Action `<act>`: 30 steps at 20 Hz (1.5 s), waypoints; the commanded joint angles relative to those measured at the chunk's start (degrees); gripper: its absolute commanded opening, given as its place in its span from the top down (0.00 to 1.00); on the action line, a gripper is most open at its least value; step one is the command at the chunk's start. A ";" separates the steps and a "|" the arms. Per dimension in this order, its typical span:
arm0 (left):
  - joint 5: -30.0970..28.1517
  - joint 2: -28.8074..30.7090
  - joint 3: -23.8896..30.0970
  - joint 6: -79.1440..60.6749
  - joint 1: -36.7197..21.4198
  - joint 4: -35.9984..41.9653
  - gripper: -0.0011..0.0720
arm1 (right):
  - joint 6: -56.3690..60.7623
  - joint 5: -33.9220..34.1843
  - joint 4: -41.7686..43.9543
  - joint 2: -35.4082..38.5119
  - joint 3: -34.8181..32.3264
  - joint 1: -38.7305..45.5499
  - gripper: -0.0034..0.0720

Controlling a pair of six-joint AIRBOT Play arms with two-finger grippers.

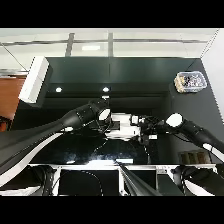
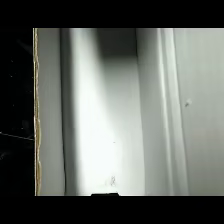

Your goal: Fold the box and place the chain.

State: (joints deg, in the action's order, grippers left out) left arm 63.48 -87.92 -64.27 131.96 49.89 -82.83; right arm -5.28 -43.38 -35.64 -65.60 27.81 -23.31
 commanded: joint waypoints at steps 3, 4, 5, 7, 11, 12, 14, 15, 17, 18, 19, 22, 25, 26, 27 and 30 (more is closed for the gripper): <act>1.55 0.02 -0.02 -0.37 0.02 -0.66 0.95 | 7.06 -6.40 -13.09 4.70 0.00 0.04 0.13; 1.70 0.02 -0.02 -0.37 0.02 -0.66 0.95 | 7.04 -6.40 -13.05 4.70 -0.02 0.04 0.13; 1.88 0.04 -0.02 -0.37 0.02 -0.74 0.95 | 7.02 -6.34 -12.87 4.70 -0.02 0.04 0.13; 2.47 0.04 -0.02 -0.33 0.02 -1.11 0.95 | 7.02 -6.34 -12.87 4.70 -0.02 0.04 0.13; 2.75 0.07 -0.02 0.28 0.02 -1.77 0.95 | 7.02 -4.92 -10.32 4.70 -0.02 -0.02 0.13; 2.75 0.07 -0.02 0.28 0.04 -1.75 0.95 | 7.02 -3.15 -10.23 4.68 -0.02 0.00 0.13; 2.73 0.07 -0.02 0.28 0.04 -1.75 0.95 | 6.99 0.57 -10.25 4.68 -0.04 -0.02 0.13; 2.73 0.07 -0.02 0.26 0.04 -1.75 0.95 | 6.99 1.14 -10.16 4.68 -0.04 -0.02 0.13; 2.73 0.07 -0.02 0.26 0.04 -1.73 0.95 | 6.97 -0.13 -8.87 4.66 -0.04 -0.02 0.13; 2.71 0.07 -0.02 0.28 0.04 -1.73 0.95 | 6.97 -0.85 -8.00 4.61 -0.04 -0.02 0.13; 2.71 0.07 -0.02 0.26 0.04 -1.73 0.95 | 6.99 -1.22 -7.26 4.61 -0.04 -0.02 0.28; 2.62 0.07 -0.02 0.26 0.02 -1.57 0.95 | 7.23 -1.42 -3.85 4.59 -0.11 -0.02 0.43; 2.56 0.07 -0.02 0.26 0.02 -0.92 0.95 | 8.11 -0.24 2.71 4.31 -1.40 -0.02 0.84; 2.58 0.07 -0.02 0.26 0.02 -0.92 0.95 | 8.13 0.33 4.07 3.87 -1.70 -0.02 0.84; 2.58 0.07 -0.02 0.26 0.02 -0.90 0.95 | 8.13 0.35 4.44 3.30 -1.70 -0.02 0.84; 2.60 0.07 -0.02 0.26 0.02 -0.90 0.95 | 8.11 0.37 6.62 1.88 -1.70 -0.02 0.84</act>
